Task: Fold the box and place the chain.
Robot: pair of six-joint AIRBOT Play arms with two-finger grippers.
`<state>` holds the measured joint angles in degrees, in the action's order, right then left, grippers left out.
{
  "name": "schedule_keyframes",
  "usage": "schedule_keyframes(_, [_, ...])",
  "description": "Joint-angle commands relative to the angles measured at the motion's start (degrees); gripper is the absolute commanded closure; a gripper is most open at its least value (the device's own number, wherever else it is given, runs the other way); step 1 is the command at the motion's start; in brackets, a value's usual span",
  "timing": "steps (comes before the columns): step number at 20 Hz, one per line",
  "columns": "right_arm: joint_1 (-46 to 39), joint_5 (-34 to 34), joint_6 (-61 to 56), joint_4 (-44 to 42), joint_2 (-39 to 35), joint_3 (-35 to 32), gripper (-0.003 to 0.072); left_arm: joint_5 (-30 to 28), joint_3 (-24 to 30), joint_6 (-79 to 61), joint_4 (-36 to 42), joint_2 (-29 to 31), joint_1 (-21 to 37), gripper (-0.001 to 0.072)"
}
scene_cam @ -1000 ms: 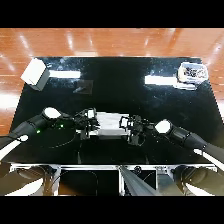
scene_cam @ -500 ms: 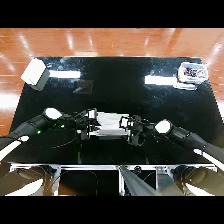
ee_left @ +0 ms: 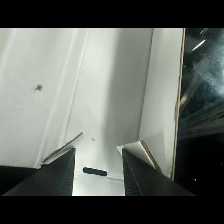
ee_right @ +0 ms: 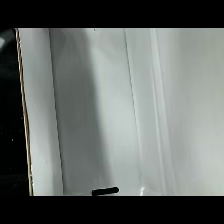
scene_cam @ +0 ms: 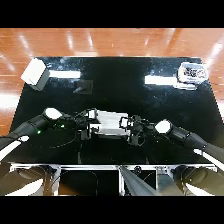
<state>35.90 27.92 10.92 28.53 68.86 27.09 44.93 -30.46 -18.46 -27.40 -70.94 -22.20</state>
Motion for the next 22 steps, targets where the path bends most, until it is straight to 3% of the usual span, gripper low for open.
schedule_keyframes(1, [0.04,-0.04,-0.02,0.02,0.04,0.02,0.0051,-0.11,-0.02,0.0,0.04,-0.04,-0.02,0.0288])
schedule_keyframes(2, [0.04,-0.04,-0.02,0.0,0.04,0.02,0.0051,-0.11,-0.02,-0.02,0.04,-0.04,-0.02,0.0213])
schedule_keyframes(7, [0.04,-0.04,-0.02,0.02,0.04,0.02,0.0051,0.15,-0.02,-0.11,0.02,-0.04,-0.02,0.0198])
schedule_keyframes(8, [0.04,-0.04,-0.02,0.0,0.04,0.02,0.0051,0.02,-0.02,-0.11,0.04,-0.04,-0.02,0.0235])
schedule_keyframes(9, [0.04,-0.04,-0.02,0.0,0.04,0.02,0.0051,0.04,-0.02,-0.11,0.04,-0.04,-0.02,0.0392])
schedule_keyframes(10, [0.04,-0.04,-0.02,0.0,0.04,0.02,0.0051,0.07,-0.02,-0.11,0.04,-0.04,-0.02,0.0503])
schedule_keyframes(14, [0.04,-0.04,-0.02,0.0,0.04,0.02,0.0051,-0.42,-0.02,0.04,0.68,-0.04,-0.02,0.0521])
schedule_keyframes(16, [0.04,-0.04,-0.02,0.02,0.04,0.02,0.0052,-1.62,-0.02,0.13,0.66,-0.02,0.13,0.0649])
schedule_keyframes(17, [0.04,-0.04,0.0,0.02,0.04,0.02,0.0118,-1.92,-0.02,0.13,0.7,-0.02,0.28,0.0672])
schedule_keyframes(22, [0.04,-0.02,0.0,0.02,0.04,0.02,0.0142,-3.19,-0.02,4.28,0.66,0.17,0.63,0.0673])
